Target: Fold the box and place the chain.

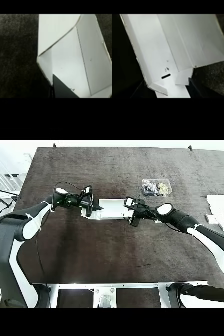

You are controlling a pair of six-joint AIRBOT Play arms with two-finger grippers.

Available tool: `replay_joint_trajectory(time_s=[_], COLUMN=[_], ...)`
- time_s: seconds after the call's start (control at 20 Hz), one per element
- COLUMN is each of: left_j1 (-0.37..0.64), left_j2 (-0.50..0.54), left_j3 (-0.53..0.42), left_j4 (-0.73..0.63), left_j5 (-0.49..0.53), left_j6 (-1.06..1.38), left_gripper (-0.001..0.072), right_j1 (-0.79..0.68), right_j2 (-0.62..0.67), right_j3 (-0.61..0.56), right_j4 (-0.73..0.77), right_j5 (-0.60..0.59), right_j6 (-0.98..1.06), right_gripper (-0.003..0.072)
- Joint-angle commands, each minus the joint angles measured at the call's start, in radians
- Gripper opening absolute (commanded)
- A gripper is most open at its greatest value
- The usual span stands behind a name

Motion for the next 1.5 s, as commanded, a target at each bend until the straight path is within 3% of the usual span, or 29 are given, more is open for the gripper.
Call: replay_joint_trajectory(time_s=[0.0, 0.15, 0.75, 1.05, 1.45], left_j1=[0.0, 0.0, 0.0, 0.0, 0.0], left_j2=[0.0, 0.0, 0.0, 0.0, 0.0], left_j3=[0.0, 0.0, 0.0, 0.0, 0.0], left_j4=[0.0, 0.0, 0.0, 0.0, 0.0], left_j5=[0.0, 0.0, 0.0, 0.0, 0.0], left_j6=[0.0, 0.0, 0.0, 0.0, 0.0], left_gripper=[0.0021, 0.0021, 0.0021, 0.0021, 0.0021], right_j1=[-0.019, -0.029, -0.167, -0.198, -0.2], right_j2=[0.0, -0.018, -0.226, -0.364, -0.478], right_j3=[0.02, 0.046, 0.284, 0.417, 0.512], right_j4=[0.011, 0.029, 0.037, 0.071, 0.092], right_j5=[0.002, 0.034, 0.487, 0.646, 0.712], right_j6=[-0.016, -0.059, -0.102, -0.142, -0.176], right_gripper=[0.0617, 0.0616, 0.0617, 0.0617, 0.0617])
